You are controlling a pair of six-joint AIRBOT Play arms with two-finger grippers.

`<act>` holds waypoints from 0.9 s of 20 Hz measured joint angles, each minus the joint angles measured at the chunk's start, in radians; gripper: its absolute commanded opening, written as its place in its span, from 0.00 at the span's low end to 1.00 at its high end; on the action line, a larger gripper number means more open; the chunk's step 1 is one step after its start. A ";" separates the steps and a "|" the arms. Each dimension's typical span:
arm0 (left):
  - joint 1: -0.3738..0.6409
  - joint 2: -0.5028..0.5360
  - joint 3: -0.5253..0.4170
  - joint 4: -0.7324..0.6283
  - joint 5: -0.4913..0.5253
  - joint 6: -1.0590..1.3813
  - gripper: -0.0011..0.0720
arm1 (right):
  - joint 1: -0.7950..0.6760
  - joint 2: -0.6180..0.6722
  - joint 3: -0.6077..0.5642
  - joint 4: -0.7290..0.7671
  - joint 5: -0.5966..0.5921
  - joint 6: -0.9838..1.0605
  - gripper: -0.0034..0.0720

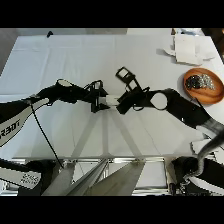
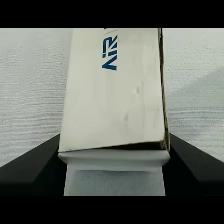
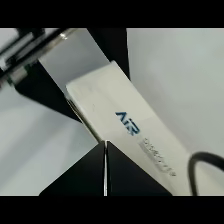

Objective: Fold the box and place the chain.

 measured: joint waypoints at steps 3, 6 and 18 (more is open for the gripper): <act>0.000 0.000 0.000 0.000 0.000 0.000 0.52 | -0.040 -0.071 0.000 0.294 0.036 -0.013 0.06; 0.000 0.000 0.000 0.000 0.000 0.000 0.52 | -0.055 -0.144 0.000 0.457 0.049 -0.022 0.06; 0.000 0.000 0.000 0.000 -0.002 0.000 0.52 | -0.064 -0.150 0.001 0.591 0.101 -0.066 0.06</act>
